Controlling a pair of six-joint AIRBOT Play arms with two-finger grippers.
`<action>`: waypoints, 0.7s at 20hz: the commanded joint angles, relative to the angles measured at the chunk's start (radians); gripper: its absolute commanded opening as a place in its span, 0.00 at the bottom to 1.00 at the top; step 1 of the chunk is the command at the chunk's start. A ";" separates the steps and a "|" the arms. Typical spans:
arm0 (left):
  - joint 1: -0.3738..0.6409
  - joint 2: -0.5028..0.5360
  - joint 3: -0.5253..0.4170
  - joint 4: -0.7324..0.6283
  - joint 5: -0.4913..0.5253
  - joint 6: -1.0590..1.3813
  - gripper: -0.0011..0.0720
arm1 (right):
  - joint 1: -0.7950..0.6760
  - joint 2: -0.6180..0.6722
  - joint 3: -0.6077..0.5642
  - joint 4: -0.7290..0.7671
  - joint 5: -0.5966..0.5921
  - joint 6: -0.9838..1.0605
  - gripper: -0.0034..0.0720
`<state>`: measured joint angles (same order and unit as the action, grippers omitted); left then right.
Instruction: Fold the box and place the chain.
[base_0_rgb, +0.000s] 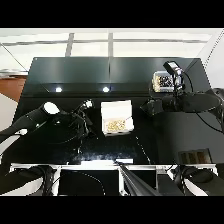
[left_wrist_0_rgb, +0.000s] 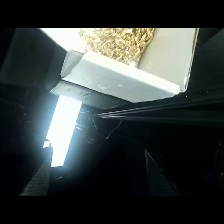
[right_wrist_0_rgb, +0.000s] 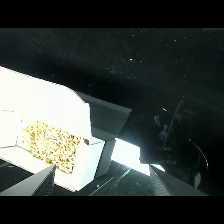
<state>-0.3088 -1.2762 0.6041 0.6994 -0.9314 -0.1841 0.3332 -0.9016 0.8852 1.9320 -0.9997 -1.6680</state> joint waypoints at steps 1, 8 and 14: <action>-0.010 0.016 -0.007 -0.044 0.009 -0.005 0.96 | 0.001 -0.001 -0.001 0.000 0.000 0.000 0.97; -0.071 0.045 -0.031 -0.046 0.108 0.001 0.96 | 0.001 -0.001 -0.001 0.000 0.000 0.000 0.97; -0.073 0.045 -0.031 -0.046 0.106 0.000 0.96 | 0.001 -0.001 -0.001 0.000 0.000 0.000 0.97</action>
<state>-0.3801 -1.2320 0.5743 0.6540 -0.8291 -0.1841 0.3332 -0.9016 0.8852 1.9320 -0.9997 -1.6684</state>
